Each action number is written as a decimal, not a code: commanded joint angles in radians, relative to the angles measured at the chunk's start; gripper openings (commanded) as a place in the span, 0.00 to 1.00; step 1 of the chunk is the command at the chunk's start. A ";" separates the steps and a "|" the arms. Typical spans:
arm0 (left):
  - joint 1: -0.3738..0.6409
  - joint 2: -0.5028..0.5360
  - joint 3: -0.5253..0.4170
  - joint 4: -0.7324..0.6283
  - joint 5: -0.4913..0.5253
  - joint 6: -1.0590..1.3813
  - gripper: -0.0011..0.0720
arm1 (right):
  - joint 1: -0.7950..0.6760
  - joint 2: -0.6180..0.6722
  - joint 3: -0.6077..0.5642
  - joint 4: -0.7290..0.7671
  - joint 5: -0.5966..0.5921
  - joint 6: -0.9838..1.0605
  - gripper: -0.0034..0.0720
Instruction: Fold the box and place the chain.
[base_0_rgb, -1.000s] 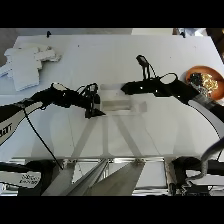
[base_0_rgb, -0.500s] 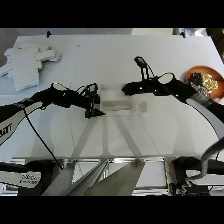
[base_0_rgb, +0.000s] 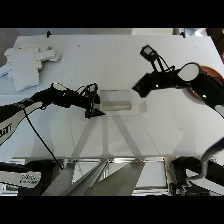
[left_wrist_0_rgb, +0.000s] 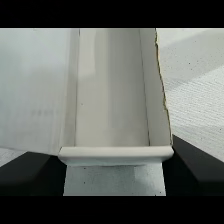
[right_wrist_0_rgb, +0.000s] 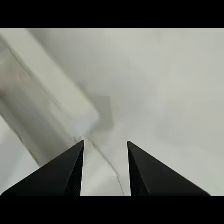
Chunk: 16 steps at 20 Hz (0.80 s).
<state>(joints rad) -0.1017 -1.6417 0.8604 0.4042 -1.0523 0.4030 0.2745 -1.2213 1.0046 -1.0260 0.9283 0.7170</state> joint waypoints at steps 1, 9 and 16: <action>0.000 0.000 0.000 0.000 0.000 0.000 0.50 | -0.011 0.018 0.002 -0.248 0.180 -0.097 0.47; 0.000 0.000 0.000 0.000 0.001 0.000 0.50 | 0.037 -0.109 0.000 -0.087 0.179 -0.572 0.62; 0.000 0.000 0.000 0.000 0.000 0.000 0.50 | 0.084 -0.260 0.000 0.019 0.102 -0.648 0.62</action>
<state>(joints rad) -0.1017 -1.6417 0.8604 0.4042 -1.0519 0.4019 0.3462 -1.4258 1.0054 -1.0531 1.0531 0.1246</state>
